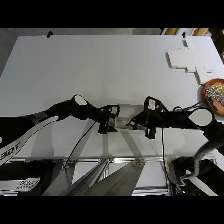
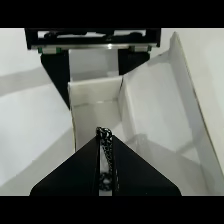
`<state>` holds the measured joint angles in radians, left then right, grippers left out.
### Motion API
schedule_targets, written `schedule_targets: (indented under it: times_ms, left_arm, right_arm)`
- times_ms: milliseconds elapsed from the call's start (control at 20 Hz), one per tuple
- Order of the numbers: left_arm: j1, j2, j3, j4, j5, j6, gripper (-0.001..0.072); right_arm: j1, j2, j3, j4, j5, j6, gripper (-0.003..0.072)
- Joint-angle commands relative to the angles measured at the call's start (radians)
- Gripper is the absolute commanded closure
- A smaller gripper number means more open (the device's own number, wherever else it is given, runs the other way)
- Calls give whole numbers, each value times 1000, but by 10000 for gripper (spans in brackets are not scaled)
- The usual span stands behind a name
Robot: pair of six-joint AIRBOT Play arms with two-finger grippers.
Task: Fold the box and place the chain.
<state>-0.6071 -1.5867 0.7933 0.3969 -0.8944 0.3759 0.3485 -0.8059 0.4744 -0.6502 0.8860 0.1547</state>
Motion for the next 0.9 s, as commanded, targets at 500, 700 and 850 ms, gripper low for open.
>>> schedule_targets:
  times_ms: [500,700,850]
  left_arm:
    - [1,0,1,0,0,0,675]
    - [1,0,1,0,0,0,675]
    - [1,1,1,0,0,0,675]
  right_arm:
    - [-58,55,24,-111,19,5,537]
    - [-238,82,23,-465,84,-14,538]
    - [-297,-8,4,-533,42,-27,537]
